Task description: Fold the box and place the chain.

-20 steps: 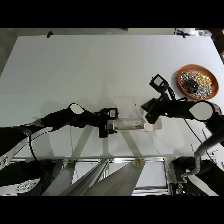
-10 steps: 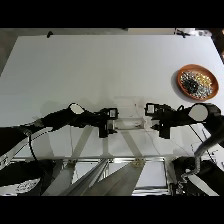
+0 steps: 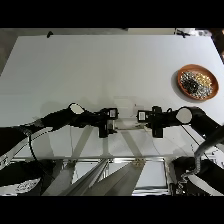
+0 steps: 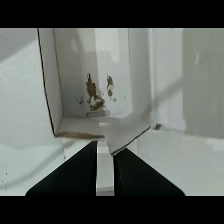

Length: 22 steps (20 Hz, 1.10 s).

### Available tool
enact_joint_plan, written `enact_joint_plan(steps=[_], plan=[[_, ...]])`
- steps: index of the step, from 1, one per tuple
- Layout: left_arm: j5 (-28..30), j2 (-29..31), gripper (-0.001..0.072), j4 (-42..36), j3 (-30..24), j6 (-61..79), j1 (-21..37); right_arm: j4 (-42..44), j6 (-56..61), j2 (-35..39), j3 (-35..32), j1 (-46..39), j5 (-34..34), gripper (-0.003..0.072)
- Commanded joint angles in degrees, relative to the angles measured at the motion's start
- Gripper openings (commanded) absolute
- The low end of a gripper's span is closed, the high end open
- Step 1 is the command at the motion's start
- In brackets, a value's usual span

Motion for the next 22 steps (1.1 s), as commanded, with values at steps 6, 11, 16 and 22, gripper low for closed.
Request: enact_joint_plan(steps=[6, 11, 16, 22], plan=[[0.0, 0.04, 0.0346, 0.0, 0.0, -0.02, 0.02, 3.98, -2.01, -0.81, -0.09, 5.25, -7.43, 0.0098], [0.0, 0.04, 0.0346, 0.0, 0.0, -0.02, 0.02, 3.98, -1.99, -0.83, -0.09, 5.22, -7.34, 0.0131], [0.0, 0.04, 0.0346, 0.0, 0.0, 0.0, 0.02, 3.93, -1.97, -1.44, -0.09, 5.25, -7.32, 0.0425], [0.0, 0.04, 0.0346, 0.0, 0.0, -0.02, 0.02, 3.87, -1.95, -2.69, -0.02, 6.16, -7.93, 0.0185]])
